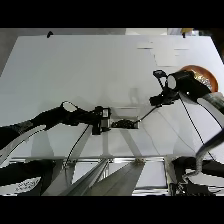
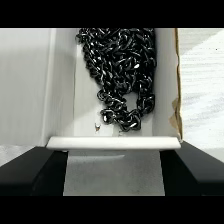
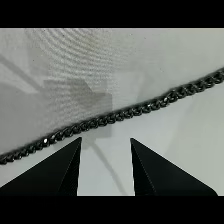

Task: Fold the box and place the chain.

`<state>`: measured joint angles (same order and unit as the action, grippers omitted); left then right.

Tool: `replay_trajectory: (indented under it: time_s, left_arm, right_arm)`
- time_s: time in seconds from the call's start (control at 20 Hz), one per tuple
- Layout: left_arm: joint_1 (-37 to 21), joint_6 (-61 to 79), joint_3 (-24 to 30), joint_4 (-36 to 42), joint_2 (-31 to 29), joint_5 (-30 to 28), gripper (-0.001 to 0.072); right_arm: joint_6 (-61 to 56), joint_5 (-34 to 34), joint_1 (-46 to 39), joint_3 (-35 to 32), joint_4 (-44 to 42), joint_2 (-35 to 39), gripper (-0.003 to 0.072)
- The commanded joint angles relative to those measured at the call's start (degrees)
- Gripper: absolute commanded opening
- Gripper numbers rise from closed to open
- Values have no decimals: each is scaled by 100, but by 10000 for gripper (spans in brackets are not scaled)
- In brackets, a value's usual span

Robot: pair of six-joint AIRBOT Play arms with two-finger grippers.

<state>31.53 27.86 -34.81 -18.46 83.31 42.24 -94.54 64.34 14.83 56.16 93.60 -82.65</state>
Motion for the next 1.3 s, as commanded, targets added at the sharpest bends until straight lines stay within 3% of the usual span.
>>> replay_trajectory:
  time_s: [0.0,0.2,0.45,0.5,0.55,0.6,0.75,0.95,1.25]
  left_arm:
    - [0,0,0,0,-4,0,136]
    - [0,0,0,-2,-4,-2,136]
    - [0,0,0,-2,-4,-2,136]
    - [0,0,0,-2,-4,0,136]
    - [0,0,-2,-2,-4,0,136]
    - [0,0,0,-2,-4,0,136]
    - [0,0,0,-2,-4,-2,136]
    - [0,0,-2,-2,-4,-2,136]
    - [0,0,0,-2,-4,-2,136]
  right_arm:
    - [-192,-79,46,-7,44,-254,313]
    - [-321,-293,46,-13,39,-267,313]
    - [-402,-258,46,-22,39,-396,255]
    - [-428,-205,48,-33,35,-439,195]
    - [-417,-151,70,-46,52,-450,64]
    - [-348,-28,118,-46,125,-437,20]
    - [-74,219,240,-46,400,-221,20]
    - [68,398,415,-46,396,627,20]
    - [385,997,999,-46,-256,2022,20]
